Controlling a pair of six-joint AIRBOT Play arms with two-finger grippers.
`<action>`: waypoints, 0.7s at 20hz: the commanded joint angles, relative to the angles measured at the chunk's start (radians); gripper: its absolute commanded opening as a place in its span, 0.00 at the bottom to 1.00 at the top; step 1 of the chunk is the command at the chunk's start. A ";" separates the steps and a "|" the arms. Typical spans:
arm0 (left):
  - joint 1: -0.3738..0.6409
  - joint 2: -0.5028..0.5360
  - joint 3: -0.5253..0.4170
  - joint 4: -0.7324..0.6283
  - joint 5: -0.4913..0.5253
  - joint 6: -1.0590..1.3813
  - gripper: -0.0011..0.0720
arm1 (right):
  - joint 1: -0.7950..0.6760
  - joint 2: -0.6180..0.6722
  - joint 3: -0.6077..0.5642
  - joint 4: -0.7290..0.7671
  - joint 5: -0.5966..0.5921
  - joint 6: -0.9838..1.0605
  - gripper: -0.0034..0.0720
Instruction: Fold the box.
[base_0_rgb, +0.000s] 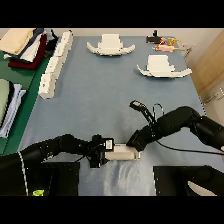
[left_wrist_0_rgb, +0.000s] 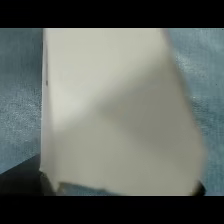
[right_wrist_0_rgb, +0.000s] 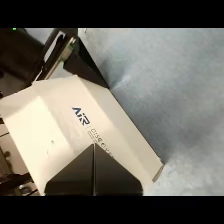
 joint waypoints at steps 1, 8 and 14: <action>-0.001 0.000 0.000 0.000 0.000 0.000 0.74 | 0.102 0.098 -0.111 -0.005 0.166 -0.080 0.05; -0.001 0.000 0.000 0.000 0.000 0.000 0.74 | 0.278 0.120 -0.159 -0.098 0.382 -0.081 0.05; -0.001 0.000 0.000 0.000 0.000 0.000 0.74 | 0.281 0.137 -0.129 -0.111 0.343 -0.201 0.53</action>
